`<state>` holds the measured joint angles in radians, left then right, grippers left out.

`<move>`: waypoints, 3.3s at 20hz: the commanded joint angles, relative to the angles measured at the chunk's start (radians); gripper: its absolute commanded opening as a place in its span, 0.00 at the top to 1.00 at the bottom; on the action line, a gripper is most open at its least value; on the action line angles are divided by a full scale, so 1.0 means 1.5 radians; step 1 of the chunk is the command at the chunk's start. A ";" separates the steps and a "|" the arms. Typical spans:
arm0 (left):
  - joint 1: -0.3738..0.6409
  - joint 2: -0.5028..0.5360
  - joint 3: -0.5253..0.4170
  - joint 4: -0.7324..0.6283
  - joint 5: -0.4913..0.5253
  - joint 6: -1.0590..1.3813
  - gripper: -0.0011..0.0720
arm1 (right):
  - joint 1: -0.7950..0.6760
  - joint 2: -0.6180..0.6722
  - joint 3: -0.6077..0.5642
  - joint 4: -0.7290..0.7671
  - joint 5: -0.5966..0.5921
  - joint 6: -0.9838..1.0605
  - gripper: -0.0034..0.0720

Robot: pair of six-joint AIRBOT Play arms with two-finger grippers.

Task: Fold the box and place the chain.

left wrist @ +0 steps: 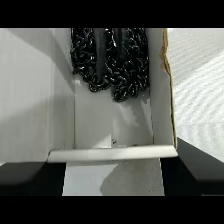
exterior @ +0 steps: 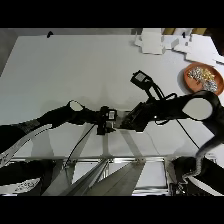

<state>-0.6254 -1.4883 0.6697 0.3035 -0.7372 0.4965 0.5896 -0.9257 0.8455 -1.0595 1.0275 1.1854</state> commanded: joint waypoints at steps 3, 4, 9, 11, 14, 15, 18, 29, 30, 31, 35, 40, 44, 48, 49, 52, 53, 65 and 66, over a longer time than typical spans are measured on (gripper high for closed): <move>0.000 0.000 0.000 0.000 0.000 0.000 0.61 | 0.003 -0.060 0.008 -0.006 0.002 -0.012 0.68; 0.000 0.000 0.000 0.000 0.000 0.000 0.61 | -0.001 -0.060 0.025 -0.007 0.014 -0.024 0.63; 0.000 0.000 0.000 0.000 0.000 0.000 0.61 | -0.022 -0.060 0.115 -0.091 0.005 -0.026 0.58; 0.000 0.000 0.000 0.000 0.000 0.000 0.61 | -0.035 -0.069 0.115 -0.124 -0.019 -0.028 0.66; 0.000 0.000 0.000 0.000 0.000 0.000 0.61 | -0.049 -0.121 0.114 -0.132 -0.018 -0.085 0.67; 0.000 0.000 0.000 0.000 0.000 0.000 0.61 | -0.056 -0.137 0.114 -0.122 -0.018 -0.115 0.75; 0.000 0.000 0.000 0.000 0.000 0.000 0.61 | -0.066 -0.173 0.111 -0.106 -0.010 -0.228 0.88; 0.000 0.000 0.000 0.000 0.000 0.000 0.61 | -0.047 -0.149 -0.018 0.017 0.014 -0.388 0.87; 0.000 0.000 0.000 0.000 0.000 0.000 0.61 | -0.038 -0.138 -0.034 0.019 0.010 -0.411 0.87; 0.000 0.000 0.000 0.000 0.000 0.000 0.61 | -0.030 -0.127 -0.050 0.018 -0.004 -0.418 0.80; 0.000 0.000 0.000 0.000 0.000 0.000 0.61 | -0.004 -0.099 -0.066 0.017 -0.029 -0.430 0.67; 0.000 0.000 0.000 0.000 0.000 0.000 0.61 | 0.002 -0.086 -0.067 0.012 -0.034 -0.460 0.56; 0.000 0.000 0.000 0.000 0.000 0.000 0.61 | 0.037 -0.086 -0.067 -0.014 -0.036 -0.465 0.51; 0.000 0.000 0.000 0.000 0.000 0.000 0.61 | 0.042 -0.086 -0.067 -0.086 -0.053 -0.457 0.41; 0.000 0.000 0.000 0.000 0.000 0.000 0.61 | 0.042 -0.086 -0.067 -0.087 -0.053 -0.457 0.42; 0.000 0.000 0.000 0.000 0.000 0.000 0.61 | 0.042 -0.086 -0.067 -0.090 -0.077 -0.431 0.47; 0.000 0.000 0.000 0.000 0.000 0.000 0.61 | 0.042 -0.086 -0.067 -0.092 -0.083 -0.427 0.53; 0.000 0.000 0.000 0.000 0.000 0.000 0.61 | 0.042 -0.090 -0.082 -0.078 -0.098 -0.421 0.75; 0.000 0.000 0.000 0.000 0.000 0.000 0.61 | 0.042 -0.091 -0.088 -0.078 -0.106 -0.421 0.75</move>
<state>-0.6250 -1.4883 0.6697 0.3023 -0.7349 0.4957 0.6518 -1.0595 0.7300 -1.1824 0.8925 0.5503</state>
